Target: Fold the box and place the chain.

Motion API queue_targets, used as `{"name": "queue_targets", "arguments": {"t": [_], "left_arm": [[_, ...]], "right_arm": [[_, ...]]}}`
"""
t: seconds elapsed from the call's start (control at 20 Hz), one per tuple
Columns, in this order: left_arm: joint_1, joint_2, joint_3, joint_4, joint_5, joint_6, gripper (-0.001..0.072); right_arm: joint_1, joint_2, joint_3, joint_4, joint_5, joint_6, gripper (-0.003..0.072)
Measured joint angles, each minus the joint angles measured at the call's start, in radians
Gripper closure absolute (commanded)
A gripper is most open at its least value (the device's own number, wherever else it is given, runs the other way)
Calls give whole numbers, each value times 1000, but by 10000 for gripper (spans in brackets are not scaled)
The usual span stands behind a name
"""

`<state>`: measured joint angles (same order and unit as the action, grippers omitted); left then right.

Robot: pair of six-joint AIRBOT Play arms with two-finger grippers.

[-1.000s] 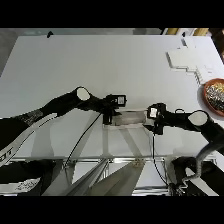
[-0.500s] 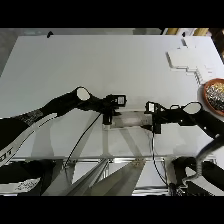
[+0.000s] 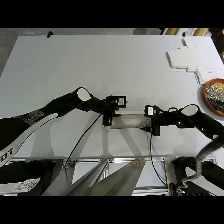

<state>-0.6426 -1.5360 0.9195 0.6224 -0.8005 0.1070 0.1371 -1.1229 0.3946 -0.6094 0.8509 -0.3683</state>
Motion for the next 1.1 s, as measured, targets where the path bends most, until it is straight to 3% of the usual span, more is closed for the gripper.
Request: {"name": "queue_targets", "arguments": {"t": [0.65,0.85,0.95,1.1], "left_arm": [[0,0,0,0,2,0,699],[0,0,0,0,2,0,699],[0,0,0,0,2,0,699],[0,0,0,0,2,0,699]], "right_arm": [[22,-58,-2,61,-9,-55,108],[24,-65,-2,63,-7,-59,191],[24,-66,-2,61,-6,-60,275],[24,-67,-2,52,-5,-60,287]]}}
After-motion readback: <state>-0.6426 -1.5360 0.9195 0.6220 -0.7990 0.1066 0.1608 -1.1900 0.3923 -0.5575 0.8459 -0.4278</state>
